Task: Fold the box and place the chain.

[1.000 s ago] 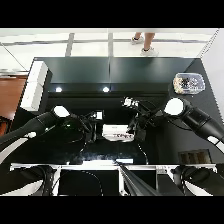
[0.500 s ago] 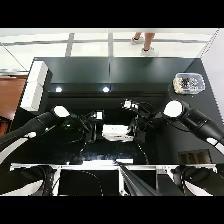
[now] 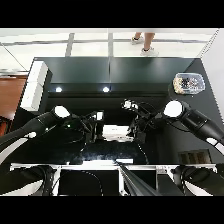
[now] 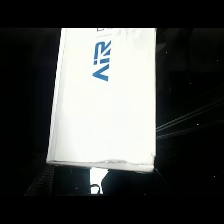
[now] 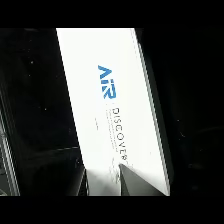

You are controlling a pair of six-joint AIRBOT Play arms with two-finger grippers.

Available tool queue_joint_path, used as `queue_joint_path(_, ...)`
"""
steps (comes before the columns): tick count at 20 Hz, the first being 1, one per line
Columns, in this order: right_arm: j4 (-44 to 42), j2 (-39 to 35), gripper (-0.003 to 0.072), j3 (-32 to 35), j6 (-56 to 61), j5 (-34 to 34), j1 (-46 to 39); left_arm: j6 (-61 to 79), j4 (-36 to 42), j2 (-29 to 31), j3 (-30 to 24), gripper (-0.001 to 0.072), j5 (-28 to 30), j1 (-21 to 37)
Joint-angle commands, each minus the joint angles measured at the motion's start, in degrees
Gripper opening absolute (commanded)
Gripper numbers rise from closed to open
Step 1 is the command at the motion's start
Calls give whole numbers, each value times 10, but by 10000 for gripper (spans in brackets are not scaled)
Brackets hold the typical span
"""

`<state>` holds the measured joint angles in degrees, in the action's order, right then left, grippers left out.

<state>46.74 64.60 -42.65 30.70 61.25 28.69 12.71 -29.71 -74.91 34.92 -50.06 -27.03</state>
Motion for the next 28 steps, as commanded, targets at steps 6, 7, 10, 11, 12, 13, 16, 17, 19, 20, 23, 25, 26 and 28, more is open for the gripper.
queue_joint_path(6,-9,0,226,0,5,-2,0,0,0,0,1,485,0,0)
queue_joint_path(7,-9,0,227,0,5,-2,0,0,0,0,1,485,0,0)
queue_joint_path(10,5,0,227,0,5,-2,0,0,0,0,1,485,0,0)
queue_joint_path(11,7,0,227,0,5,-2,0,0,0,0,1,485,0,0)
queue_joint_path(12,7,0,227,0,5,-2,0,0,0,0,1,485,0,0)
queue_joint_path(13,8,0,274,0,5,-2,0,0,0,0,1,485,0,0)
queue_joint_path(16,9,0,287,0,5,-3,0,0,0,0,1,485,0,0)
queue_joint_path(17,9,0,286,0,5,-3,0,0,0,0,1,484,0,0)
queue_joint_path(19,9,0,286,0,5,-4,0,0,0,0,1,485,0,0)
queue_joint_path(20,9,0,286,2,5,-7,0,0,0,0,1,485,0,0)
queue_joint_path(23,9,0,286,14,5,-28,0,0,0,0,1,485,0,0)
queue_joint_path(25,9,0,286,21,6,-33,0,0,0,0,1,485,0,0)
queue_joint_path(26,9,0,286,21,6,-34,0,0,0,0,1,484,0,0)
queue_joint_path(28,9,0,286,21,6,-38,0,0,0,0,1,485,0,0)
